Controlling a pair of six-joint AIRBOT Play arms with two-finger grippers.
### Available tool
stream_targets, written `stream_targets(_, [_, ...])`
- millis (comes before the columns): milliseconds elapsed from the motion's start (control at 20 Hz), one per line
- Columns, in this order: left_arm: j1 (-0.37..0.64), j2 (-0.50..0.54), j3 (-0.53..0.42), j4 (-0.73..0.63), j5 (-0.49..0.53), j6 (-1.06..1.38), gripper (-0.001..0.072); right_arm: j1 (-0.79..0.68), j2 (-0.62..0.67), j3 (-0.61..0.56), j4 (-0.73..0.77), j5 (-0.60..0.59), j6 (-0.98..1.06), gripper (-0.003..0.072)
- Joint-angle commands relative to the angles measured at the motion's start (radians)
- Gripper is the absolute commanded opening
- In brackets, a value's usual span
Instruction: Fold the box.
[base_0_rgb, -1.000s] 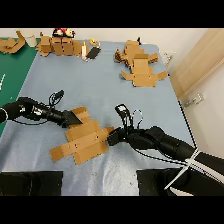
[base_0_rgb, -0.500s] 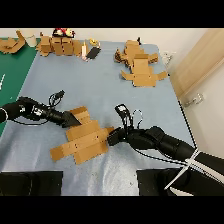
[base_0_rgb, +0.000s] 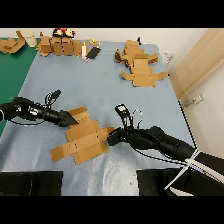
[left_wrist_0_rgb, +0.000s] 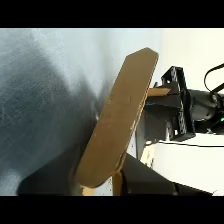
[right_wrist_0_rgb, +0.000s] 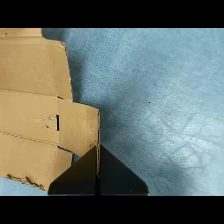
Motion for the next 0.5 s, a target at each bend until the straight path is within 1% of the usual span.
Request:
stream_targets(0, [-0.002,-0.001,0.000,0.002,-0.014,0.021,0.0130,0.001,0.000,0.000,-0.008,0.000,0.000,0.0002])
stream_targets(50, [-0.002,-0.001,0.000,0.002,-0.022,0.036,0.0105,0.001,0.000,0.000,-0.008,0.000,0.000,0.0002])
stream_targets(100, [-0.002,-0.001,0.000,0.002,-0.025,0.039,0.0103,0.001,0.000,0.000,-0.008,0.000,0.000,0.0002])
stream_targets(150, [-0.002,-0.001,0.000,0.002,-0.030,0.056,0.0076,0.001,0.000,0.000,-0.008,0.000,0.000,0.0002])
stream_targets(200, [-0.002,-0.001,0.000,0.002,-0.032,0.076,0.0011,0.001,0.000,0.000,-0.008,0.000,0.000,0.0003])
stream_targets(250, [-0.003,-0.001,0.000,-0.002,-0.025,0.090,0.0011,0.001,0.000,0.000,-0.010,0.000,0.000,0.0018])
stream_targets(300, [-0.005,0.000,0.000,-0.012,-0.009,0.090,0.0011,0.001,0.000,0.000,-0.018,0.000,0.000,0.0191])
stream_targets(350, [-0.014,0.000,0.005,-0.027,0.001,0.100,0.0011,-0.002,0.000,0.000,-0.027,0.000,0.000,0.0416])
stream_targets(400, [-0.034,0.000,0.018,-0.029,0.000,0.113,0.0011,-0.020,0.000,0.006,-0.033,-0.013,0.002,0.0446])
stream_targets(450, [-0.062,0.000,0.040,-0.029,-0.002,0.116,0.0011,-0.052,0.001,0.020,-0.034,-0.040,0.024,0.0446])
